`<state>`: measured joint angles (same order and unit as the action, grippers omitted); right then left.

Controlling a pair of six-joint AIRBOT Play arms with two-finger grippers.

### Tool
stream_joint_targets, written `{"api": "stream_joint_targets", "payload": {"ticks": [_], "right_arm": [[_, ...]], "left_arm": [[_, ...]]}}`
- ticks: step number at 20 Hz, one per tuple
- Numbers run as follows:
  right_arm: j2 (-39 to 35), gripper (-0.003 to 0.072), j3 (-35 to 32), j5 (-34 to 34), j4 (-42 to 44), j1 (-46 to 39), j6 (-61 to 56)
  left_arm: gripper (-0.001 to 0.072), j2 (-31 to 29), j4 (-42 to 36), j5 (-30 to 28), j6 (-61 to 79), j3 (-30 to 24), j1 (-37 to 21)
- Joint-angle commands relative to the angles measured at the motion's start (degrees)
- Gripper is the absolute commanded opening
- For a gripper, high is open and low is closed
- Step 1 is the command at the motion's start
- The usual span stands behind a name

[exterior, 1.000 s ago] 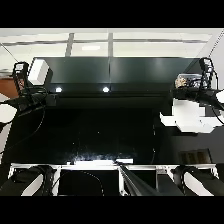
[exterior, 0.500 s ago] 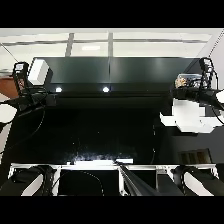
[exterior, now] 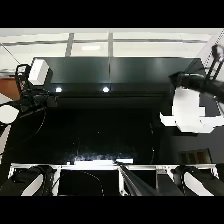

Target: Fold the box and place the chain.

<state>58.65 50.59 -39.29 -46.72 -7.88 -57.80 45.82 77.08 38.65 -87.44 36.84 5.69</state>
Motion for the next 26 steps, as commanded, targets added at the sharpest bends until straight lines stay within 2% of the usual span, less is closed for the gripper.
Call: {"api": "stream_joint_targets", "payload": {"ticks": [1, 4, 6, 8, 11, 14, 16, 17, 20, 24, 26], "right_arm": [[0.0, 0.0702, 10.0, -4.2, -6.5, -3.0, -6.5], [0.3, 0.0701, 18.4, -7.5, -26.0, -14.0, -21.5], [1.2, 0.0701, 20.2, -10.0, -32.1, -24.8, -24.2], [3.3, 0.0700, 20.1, -13.6, -33.2, -36.6, -25.2], [8.7, 0.0701, 20.1, -20.4, -28.0, -52.0, -23.9], [16.7, 0.0701, 20.1, -29.8, -7.3, -62.0, -5.8], [23.0, 0.0701, 20.1, -37.4, 2.6, -64.5, 2.2], [25.8, 0.0700, 20.1, -40.7, 2.7, -64.6, 5.0], [32.7, 0.0700, 20.2, -44.2, -4.3, -63.8, 7.6], [41.2, 0.0701, 22.6, -50.8, 3.1, -63.5, 8.1], [44.4, 0.0700, 24.3, -54.5, 2.9, -62.7, 7.9]], "left_arm": [[0.0026, 0.0, 0.0, -0.1, 0.0, -0.2, 0.0], [0.0026, 0.0, 0.0, -0.1, 0.0, -0.2, 0.0], [0.0026, 0.0, 0.0, -0.1, 0.0, -0.2, 0.0], [0.0026, 0.0, 0.0, -0.1, 0.0, -0.2, 0.0], [0.0026, 0.0, 0.0, -0.1, 0.0, -0.2, 0.0], [0.0026, 0.0, 0.0, -0.1, 0.0, -0.2, 0.0], [0.0026, 0.0, 0.0, -0.1, 0.0, -0.2, 0.0], [0.0026, 0.0, 0.0, -0.1, 0.0, -0.2, 0.0], [0.0026, 0.0, 0.0, -0.1, 0.0, -0.2, 0.0], [0.0026, 0.0, -0.9, -1.0, 0.0, -0.2, 0.0], [0.0026, 0.0, -0.9, -2.5, 0.0, -0.2, 0.0]]}}
